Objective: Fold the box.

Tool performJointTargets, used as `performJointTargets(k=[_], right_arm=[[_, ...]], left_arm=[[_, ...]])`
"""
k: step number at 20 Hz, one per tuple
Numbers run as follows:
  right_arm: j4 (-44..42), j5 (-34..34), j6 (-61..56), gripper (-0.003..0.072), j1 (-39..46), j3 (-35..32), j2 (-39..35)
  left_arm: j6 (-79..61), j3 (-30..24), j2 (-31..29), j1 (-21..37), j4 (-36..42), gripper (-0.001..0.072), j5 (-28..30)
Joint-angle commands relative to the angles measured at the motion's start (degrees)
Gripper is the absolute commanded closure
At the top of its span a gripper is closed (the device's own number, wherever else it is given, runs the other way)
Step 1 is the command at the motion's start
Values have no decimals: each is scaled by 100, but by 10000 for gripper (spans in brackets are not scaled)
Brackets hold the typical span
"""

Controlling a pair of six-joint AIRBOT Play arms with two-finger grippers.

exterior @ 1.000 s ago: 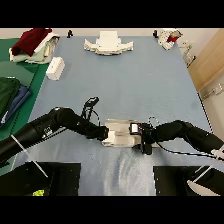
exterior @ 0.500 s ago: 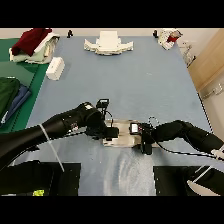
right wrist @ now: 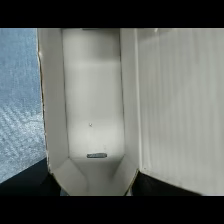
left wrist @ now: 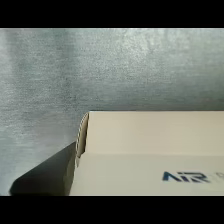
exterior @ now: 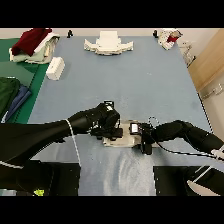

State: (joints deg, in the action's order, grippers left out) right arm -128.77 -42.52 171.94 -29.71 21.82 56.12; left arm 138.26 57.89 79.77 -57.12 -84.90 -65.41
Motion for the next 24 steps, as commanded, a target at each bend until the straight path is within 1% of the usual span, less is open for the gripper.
performJointTargets(k=[1, 2, 10, 11, 12, 13, 16, 18, 20, 21, 22, 23, 24], right_arm=[[-2, 2, -2, 139, -4, 0, 0], [-2, 2, -2, 139, -4, 0, 0], [-2, 2, -2, 139, -2, 0, 0], [-2, 0, -2, 139, -4, 0, 0], [-2, 2, -2, 139, -4, 0, 0], [-2, 2, -2, 139, -2, 0, 0], [-2, 2, -2, 139, -4, 0, 0], [-2, 2, -2, 139, -2, 0, 0], [-2, 2, -2, 139, -4, 0, 0], [-2, 2, -2, 139, -2, 0, 0], [-2, 0, -2, 140, -2, 0, 0], [-2, 2, -2, 139, -2, 0, 0], [-2, 2, -2, 139, -4, 0, 0]], left_arm=[[267, 72, 111, -42, -129, 501, -114], [249, 74, 111, -52, -129, 693, -98], [249, 74, 103, -79, -105, 695, -105], [157, 79, 85, -79, -83, 636, -105], [127, 109, 72, -76, -81, 354, -144], [133, 144, 48, -74, -83, 194, -199], [101, 225, -232, -74, -114, 188, -367], [-76, 251, -610, -74, -129, 188, -588], [-299, 258, -1137, -76, -131, 189, -994], [-439, 258, -1429, -76, -129, 255, -1200], [-601, 256, -1698, -79, -125, 607, -1366], [-894, 247, -1910, -103, -131, 697, -1416], [-955, 227, -2079, -114, -170, 697, -1412]])
